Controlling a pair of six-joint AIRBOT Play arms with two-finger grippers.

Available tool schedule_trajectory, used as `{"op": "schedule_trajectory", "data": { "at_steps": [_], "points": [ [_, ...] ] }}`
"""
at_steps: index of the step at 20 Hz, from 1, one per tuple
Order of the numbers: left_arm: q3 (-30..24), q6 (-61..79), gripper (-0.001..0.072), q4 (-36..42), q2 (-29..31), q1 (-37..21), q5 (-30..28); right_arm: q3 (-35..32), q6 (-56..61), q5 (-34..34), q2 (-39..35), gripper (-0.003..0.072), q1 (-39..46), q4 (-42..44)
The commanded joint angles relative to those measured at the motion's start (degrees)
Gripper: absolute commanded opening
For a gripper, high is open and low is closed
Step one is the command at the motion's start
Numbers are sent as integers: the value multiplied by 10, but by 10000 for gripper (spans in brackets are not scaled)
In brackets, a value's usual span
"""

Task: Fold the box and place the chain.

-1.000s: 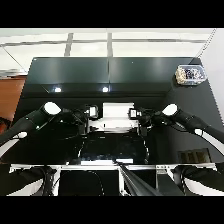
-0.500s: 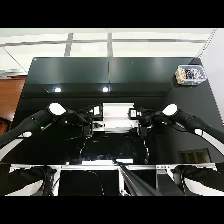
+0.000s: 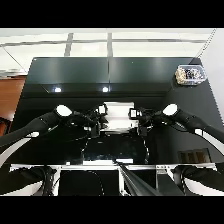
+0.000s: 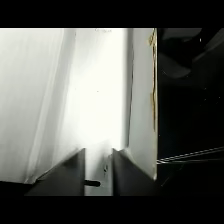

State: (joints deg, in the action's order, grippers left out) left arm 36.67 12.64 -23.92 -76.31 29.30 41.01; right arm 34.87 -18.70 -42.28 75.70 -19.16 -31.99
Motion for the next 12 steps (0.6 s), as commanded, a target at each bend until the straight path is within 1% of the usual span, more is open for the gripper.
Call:
{"op": "schedule_trajectory", "data": {
  "at_steps": [1, 2, 3, 4, 6, 7, 8, 9, 10, 12],
  "points": [
    [0, -2, 80, 6, -2, 3, -5, 0, 0, 0, 0, 128, 0, 0],
    [0, -2, 97, 6, -2, 3, -5, 0, 0, 0, 0, 128, 0, 0],
    [1, -2, 308, 6, -2, 3, -6, 0, 0, 0, 0, 128, 0, 0],
    [1, -2, 561, 6, -2, 3, -6, 0, 0, 0, 0, 128, 0, 0],
    [1, -2, 352, -3, -2, 3, -5, 0, 0, 0, 0, 128, 0, 0],
    [1, -2, 322, -4, -2, 3, -5, 0, 0, 0, 0, 128, 0, 0],
    [1, -3, 137, -17, 2, 2, -3, 0, 0, 0, 0, 128, 0, 0],
    [1, -5, 55, -39, 8, -2, 2, 0, 0, 0, 0, 128, 0, 0],
    [1, -36, 25, -68, 21, -11, 4, 0, 0, 0, 0, 128, 0, 0],
    [1, -167, 25, -113, 58, -47, 15, 0, 0, 0, 0, 128, 0, 0]
  ]
}}
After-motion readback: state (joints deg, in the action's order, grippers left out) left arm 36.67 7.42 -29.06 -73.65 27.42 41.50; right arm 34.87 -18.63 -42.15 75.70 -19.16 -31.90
